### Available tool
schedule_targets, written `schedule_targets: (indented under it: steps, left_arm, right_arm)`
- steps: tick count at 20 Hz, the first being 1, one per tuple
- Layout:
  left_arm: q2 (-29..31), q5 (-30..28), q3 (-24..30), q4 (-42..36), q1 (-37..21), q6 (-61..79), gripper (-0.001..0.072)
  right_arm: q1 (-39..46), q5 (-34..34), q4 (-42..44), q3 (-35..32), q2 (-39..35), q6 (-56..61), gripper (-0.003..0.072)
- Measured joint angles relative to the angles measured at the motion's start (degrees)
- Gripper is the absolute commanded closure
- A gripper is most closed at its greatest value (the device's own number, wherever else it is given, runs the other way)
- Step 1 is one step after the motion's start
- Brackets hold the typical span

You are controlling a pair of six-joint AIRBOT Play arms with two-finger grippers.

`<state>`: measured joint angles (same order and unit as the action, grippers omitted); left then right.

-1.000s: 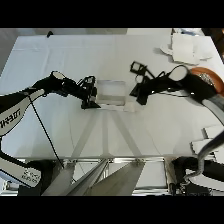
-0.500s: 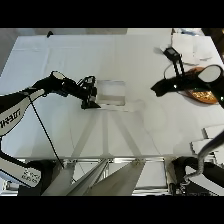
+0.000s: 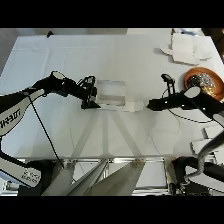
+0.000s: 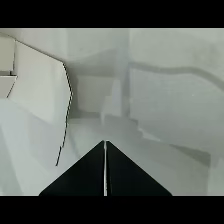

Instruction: Fold the box and place the chain.

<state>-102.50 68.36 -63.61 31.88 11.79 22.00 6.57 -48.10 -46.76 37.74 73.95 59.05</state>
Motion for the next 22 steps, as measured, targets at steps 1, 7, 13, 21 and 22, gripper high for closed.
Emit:
schedule_targets:
  steps: [1,7,13,21,22]
  left_arm:
    - [0.0,0.0,0.0,0.0,0.0,0.0,0.0389]
    - [0.0,0.0,0.0,0.0,0.0,0.0,0.0389]
    - [0.0,0.0,0.0,0.0,0.0,0.0,0.0389]
    - [0.0,0.0,0.0,0.0,0.0,0.0,0.0389]
    - [0.0,0.0,0.0,0.0,0.0,0.0,0.0389]
  right_arm:
    - [-0.8,0.7,1.8,-0.2,1.3,0.1,0.0679]
    - [-3.7,2.7,14.7,-0.5,5.0,-6.4,0.0680]
    - [-4.3,4.3,19.0,-0.5,5.9,-9.0,0.0680]
    - [-7.1,4.1,21.2,-0.5,7.3,-9.5,0.0680]
    - [-7.3,4.1,22.4,-0.5,7.4,-9.6,0.0680]
